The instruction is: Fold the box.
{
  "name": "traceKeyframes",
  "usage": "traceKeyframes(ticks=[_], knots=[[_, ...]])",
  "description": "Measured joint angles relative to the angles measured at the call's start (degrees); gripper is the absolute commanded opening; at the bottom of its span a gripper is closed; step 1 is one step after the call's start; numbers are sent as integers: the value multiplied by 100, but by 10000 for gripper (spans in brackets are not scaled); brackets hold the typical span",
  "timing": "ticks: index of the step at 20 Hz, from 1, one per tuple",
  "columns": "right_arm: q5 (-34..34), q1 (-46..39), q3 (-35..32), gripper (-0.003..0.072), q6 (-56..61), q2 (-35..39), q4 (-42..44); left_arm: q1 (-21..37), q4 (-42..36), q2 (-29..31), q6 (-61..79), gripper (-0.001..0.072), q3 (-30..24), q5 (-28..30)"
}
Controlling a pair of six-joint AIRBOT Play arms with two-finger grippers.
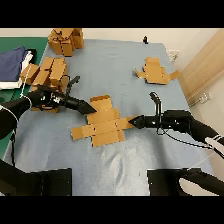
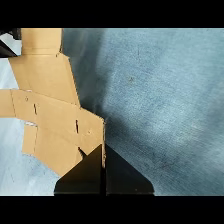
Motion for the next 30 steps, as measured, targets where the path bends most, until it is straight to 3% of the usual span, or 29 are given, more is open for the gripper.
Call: traceKeyframes(ticks=[5, 7, 10, 11, 15, 16, 17, 18, 21, 24, 27, 30], knots=[[-61, 0, 0, 3, 0, 0, -2, -11, -170, -59, -9, 399, 0, -37], [-90, 0, 0, 3, 0, 0, -7, -11, -258, -90, -11, 226, 0, -70], [-133, 0, 0, 4, 0, 0, -17, -11, -304, -122, -9, 225, 0, -116], [-140, 0, 0, 4, -2, 0, -20, -11, -302, -129, -13, 42, 0, -127], [-149, 2, 0, 7, -2, 0, -24, -17, -306, -133, 177, 22, 15, -188], [-149, 2, 0, 155, -2, 7, -33, -17, -315, -133, 326, 22, 44, -190], [-149, 0, 0, 398, -2, 24, -87, -17, -319, -133, 492, 22, 87, -210], [-149, 0, 2, 533, -2, 59, -168, -15, -348, -136, 702, 22, 168, -234], [-107, -76, 105, 562, 254, 310, -852, -46, -293, -131, 1338, 15, 553, -612], [-116, -238, 297, 561, 940, 809, -2345, -175, -192, -46, 1989, 12, 892, -730], [-275, -326, 431, 509, 1405, 1416, -3832, -459, 184, 118, 2710, 11, 1012, -527], [-566, -289, 485, 510, 1504, 1912, -4433, -820, 490, 411, 3456, 11, 732, 55]])
